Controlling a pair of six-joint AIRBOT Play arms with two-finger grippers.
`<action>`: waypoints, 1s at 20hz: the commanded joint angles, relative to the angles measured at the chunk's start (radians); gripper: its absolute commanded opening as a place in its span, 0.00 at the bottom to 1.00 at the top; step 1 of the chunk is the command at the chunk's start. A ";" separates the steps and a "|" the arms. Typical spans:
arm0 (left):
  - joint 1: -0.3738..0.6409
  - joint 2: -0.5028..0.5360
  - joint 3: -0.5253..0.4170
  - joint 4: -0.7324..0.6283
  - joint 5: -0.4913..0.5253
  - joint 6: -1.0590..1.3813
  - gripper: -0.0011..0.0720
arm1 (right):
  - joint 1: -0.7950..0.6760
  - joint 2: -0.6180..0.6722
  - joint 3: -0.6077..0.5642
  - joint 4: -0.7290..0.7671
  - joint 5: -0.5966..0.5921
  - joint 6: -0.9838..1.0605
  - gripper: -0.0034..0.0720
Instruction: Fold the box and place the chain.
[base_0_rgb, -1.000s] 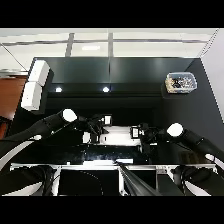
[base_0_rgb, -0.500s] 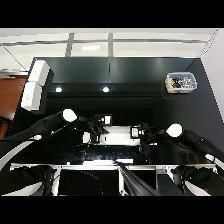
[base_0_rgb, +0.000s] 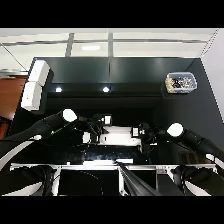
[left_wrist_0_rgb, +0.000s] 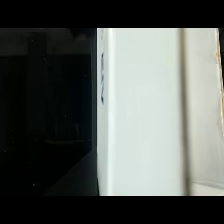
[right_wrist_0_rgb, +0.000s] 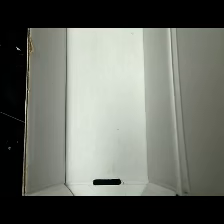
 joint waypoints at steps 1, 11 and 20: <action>0.000 0.000 -0.001 0.000 0.000 0.000 0.05 | 0.000 0.000 -0.001 0.000 -0.011 0.012 0.96; 0.001 0.018 0.014 0.008 -0.012 -0.085 0.58 | 0.000 0.000 -0.001 -0.001 -0.012 0.013 0.45; 0.001 0.328 0.046 0.493 -0.316 -0.679 0.57 | 0.000 0.000 -0.001 -0.001 -0.012 0.013 0.45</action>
